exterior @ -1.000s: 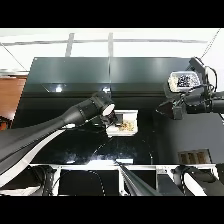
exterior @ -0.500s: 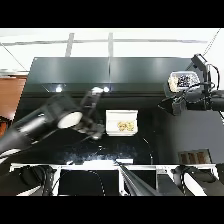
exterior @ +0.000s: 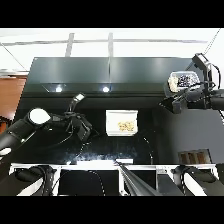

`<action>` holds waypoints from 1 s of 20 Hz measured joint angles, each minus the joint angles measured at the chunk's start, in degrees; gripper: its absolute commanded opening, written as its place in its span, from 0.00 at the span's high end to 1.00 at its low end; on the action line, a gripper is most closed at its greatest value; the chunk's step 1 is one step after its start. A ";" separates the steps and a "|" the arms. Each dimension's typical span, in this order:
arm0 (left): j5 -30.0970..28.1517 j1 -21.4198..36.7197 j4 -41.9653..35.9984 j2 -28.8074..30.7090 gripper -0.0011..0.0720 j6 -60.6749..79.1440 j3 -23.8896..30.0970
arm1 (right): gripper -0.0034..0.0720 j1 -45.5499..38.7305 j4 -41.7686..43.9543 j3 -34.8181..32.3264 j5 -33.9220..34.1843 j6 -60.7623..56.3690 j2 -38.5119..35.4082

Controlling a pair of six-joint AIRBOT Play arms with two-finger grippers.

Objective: Fold the box and place the chain.

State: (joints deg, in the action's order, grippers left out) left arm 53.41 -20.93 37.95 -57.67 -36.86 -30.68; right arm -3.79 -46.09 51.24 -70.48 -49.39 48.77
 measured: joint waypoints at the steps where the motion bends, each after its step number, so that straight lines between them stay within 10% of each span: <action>1: 0.04 0.33 -3.41 -1.44 0.00 9.33 0.33 | 0.30 0.00 0.00 0.00 0.02 -0.13 0.00; 8: -2.69 -3.87 -2.47 -8.35 0.01 40.24 -1.68 | 0.30 0.00 -0.13 -0.09 -0.24 -0.94 0.00; 20: -5.18 -5.88 -6.91 -20.39 0.01 46.95 -8.20 | 0.30 0.00 -0.07 -0.13 -0.39 -1.42 0.00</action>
State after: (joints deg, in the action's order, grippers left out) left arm 48.23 -26.81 31.05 -78.06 10.09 -38.87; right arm -3.79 -46.15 51.11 -70.87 -50.81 48.77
